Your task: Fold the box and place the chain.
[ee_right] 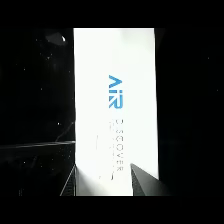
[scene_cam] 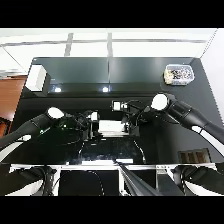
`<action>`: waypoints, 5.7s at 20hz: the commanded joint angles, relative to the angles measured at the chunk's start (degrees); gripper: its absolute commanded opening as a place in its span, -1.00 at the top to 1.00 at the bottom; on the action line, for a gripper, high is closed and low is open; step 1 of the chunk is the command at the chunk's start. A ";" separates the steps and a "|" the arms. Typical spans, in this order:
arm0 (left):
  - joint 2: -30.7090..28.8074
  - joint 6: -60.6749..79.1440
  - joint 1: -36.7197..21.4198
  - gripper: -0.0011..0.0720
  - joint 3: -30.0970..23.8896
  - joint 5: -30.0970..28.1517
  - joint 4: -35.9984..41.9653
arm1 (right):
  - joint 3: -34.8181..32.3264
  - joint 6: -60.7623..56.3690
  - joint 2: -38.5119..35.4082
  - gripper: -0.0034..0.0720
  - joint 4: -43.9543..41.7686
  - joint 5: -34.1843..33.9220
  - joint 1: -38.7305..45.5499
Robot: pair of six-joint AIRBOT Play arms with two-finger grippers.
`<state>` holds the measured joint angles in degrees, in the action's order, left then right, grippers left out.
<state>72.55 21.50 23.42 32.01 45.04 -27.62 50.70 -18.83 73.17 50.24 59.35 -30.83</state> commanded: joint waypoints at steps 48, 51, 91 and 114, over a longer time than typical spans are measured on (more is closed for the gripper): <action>3.41 -29.83 10.88 -1.00 16.63 -0.31 -5.07 | 2.62 -45.66 -17.49 0.87 1.66 15.91 28.33; 11.32 -38.05 10.99 -1.00 23.39 9.29 -9.03 | 2.19 -45.66 -17.49 0.87 2.08 18.01 28.33; 2.21 -91.32 -48.89 0.11 39.98 29.55 -51.76 | 1.14 -46.73 -17.49 0.87 1.84 15.37 28.33; 17.05 -95.01 -38.99 0.07 72.94 28.70 -37.33 | 0.87 -50.03 -17.11 0.87 1.97 -5.62 23.54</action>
<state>91.31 -72.64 -18.41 99.24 66.59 -73.32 51.72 -69.28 55.83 52.07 62.89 -4.91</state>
